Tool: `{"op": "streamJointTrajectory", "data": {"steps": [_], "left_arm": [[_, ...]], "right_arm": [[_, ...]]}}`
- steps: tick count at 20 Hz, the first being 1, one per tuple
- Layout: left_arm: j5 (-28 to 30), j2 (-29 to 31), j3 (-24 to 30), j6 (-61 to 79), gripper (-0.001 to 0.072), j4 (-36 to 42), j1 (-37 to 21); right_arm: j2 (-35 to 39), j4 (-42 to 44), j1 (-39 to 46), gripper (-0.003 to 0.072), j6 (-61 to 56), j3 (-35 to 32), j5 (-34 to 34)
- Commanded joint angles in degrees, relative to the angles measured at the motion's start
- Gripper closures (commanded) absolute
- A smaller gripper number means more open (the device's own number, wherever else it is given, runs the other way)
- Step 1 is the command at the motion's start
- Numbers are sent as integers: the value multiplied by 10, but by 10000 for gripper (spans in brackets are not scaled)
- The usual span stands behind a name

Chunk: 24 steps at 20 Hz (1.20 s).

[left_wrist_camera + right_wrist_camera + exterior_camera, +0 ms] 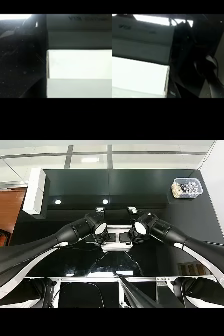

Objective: Fold the box and place the chain.

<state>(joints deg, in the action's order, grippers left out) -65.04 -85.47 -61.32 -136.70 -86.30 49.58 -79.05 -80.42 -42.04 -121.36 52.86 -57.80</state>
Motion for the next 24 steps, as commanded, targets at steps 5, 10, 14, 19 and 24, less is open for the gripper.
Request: {"op": "streamJointTrajectory", "data": {"steps": [5,10,14,19,24], "left_arm": [[0,0,0,0,684,0,0],[0,0,0,0,684,0,0],[0,0,0,0,684,0,0],[0,0,0,0,684,0,0],[0,0,0,0,684,0,0]], "right_arm": [[-2,-23,-15,396,-28,1,-9],[-2,-30,-20,671,-50,1,-4],[-2,-27,-19,557,-50,1,-6],[-2,-28,-19,671,-49,1,-4],[10,-28,-19,310,-47,1,-5]]}}
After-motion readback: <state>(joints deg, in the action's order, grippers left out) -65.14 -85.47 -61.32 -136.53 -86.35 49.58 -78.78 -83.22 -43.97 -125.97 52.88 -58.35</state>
